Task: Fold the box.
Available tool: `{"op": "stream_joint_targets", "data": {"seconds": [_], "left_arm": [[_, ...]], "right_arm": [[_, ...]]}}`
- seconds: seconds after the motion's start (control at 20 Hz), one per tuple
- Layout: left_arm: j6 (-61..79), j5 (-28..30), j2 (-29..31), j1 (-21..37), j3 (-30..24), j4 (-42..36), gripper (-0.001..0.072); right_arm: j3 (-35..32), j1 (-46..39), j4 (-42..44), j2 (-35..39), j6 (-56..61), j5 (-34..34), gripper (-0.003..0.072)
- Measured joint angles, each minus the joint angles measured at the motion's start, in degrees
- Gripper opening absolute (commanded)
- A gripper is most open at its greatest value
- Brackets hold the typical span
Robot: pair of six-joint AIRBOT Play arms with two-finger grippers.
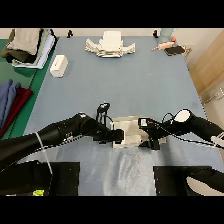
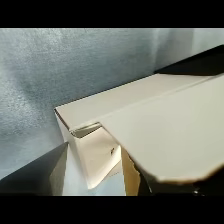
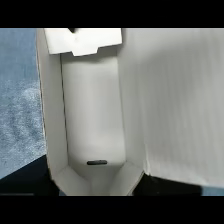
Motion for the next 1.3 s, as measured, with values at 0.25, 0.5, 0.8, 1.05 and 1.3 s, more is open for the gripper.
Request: {"op": "stream_joint_targets", "data": {"seconds": [0.25,0.5,0.8,1.05,1.3], "left_arm": [[-13.5,-8.5,-4.8,-3.1,7.2,14.3,0.0445],[-19.4,-13.6,-9.5,-5.1,12.0,20.6,0.0439],[-24.6,-19.9,-15.6,-7.7,17.7,25.5,0.0341],[-27.1,-22.6,-18.0,-8.8,20.4,28.1,0.0018],[-28.2,-23.3,-18.4,-9.1,21.0,28.2,0.0176]], "right_arm": [[0.0,0.0,0.0,0.0,0.0,0.0,0.0521],[0.0,0.0,0.0,0.0,-0.1,0.0,0.0521],[0.0,0.0,0.0,0.0,-0.1,0.0,0.0521],[0.0,0.0,0.0,0.0,0.0,0.0,0.0521],[0.0,0.0,-0.1,0.0,-0.1,0.0,0.0521]]}}
